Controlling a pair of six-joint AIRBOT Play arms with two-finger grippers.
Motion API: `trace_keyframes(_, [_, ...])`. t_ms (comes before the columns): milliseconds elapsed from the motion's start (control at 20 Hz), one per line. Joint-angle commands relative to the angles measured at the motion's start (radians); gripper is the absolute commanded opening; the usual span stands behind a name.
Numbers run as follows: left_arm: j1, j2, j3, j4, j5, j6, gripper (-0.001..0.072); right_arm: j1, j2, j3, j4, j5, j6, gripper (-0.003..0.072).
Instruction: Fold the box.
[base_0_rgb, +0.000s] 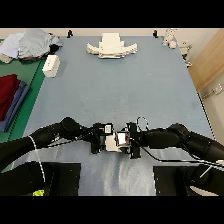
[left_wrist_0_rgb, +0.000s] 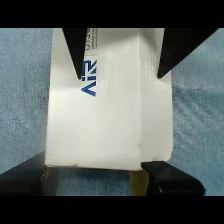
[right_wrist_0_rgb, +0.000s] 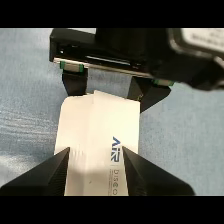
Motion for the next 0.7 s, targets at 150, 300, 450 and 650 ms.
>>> trace_keyframes(150, [0.000, 0.000, 0.001, 0.000, 0.000, 0.000, 0.0521, 0.001, -0.003, 0.001, -0.020, 0.056, -0.019, 0.0519])
trace_keyframes(300, [0.000, 0.000, 0.001, 0.000, 0.000, 0.000, 0.0521, 0.001, 0.016, 0.001, -0.023, 0.060, -0.019, 0.0519])
trace_keyframes(450, [0.000, 0.000, 0.001, 0.000, 0.000, 0.000, 0.0521, 0.000, 0.053, 0.001, -0.034, 0.061, -0.018, 0.0519])
trace_keyframes(650, [0.000, 0.000, 0.001, 0.000, 0.000, 0.001, 0.0521, 0.000, 0.061, 0.001, -0.041, 0.087, -0.018, 0.0519])
